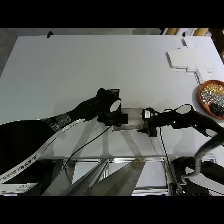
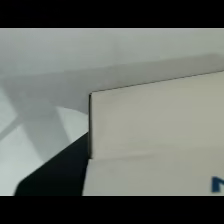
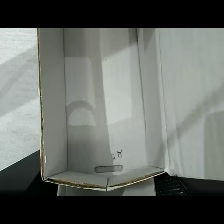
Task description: Fold the box and place the chain.
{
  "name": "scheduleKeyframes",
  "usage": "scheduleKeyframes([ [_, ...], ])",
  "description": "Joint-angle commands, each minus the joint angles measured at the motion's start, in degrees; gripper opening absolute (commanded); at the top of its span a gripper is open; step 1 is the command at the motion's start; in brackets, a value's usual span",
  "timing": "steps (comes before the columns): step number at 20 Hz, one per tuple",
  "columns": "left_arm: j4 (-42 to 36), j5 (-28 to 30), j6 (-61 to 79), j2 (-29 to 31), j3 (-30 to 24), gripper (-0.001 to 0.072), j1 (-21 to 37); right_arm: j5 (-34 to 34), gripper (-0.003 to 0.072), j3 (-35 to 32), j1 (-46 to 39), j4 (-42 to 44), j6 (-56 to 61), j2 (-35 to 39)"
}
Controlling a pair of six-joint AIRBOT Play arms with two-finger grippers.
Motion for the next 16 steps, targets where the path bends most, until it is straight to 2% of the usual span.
scheduleKeyframes([
  [1,2.0,-1.9,-1.6,-0.8,0.6,0.0115,-0.2,0.0,0.0379,0.0,0.0,0.0,0.0,0.0],
  [5,2.0,-1.6,-2.9,-0.8,0.6,0.0000,-0.2,0.0,0.0379,0.0,0.0,0.0,0.0,0.0],
  [8,2.0,-1.8,-2.9,-0.8,0.6,0.0001,-0.2,0.0,0.0379,0.0,0.0,0.0,0.0,0.0],
  [10,2.0,-2.3,-2.8,-0.7,0.6,0.0095,0.0,0.0,0.0379,0.0,0.0,0.0,0.0,0.0],
  [16,1.3,-3.7,-2.2,-0.8,0.6,0.0109,0.4,0.0,0.0379,0.0,0.0,0.0,0.0,0.0],
])
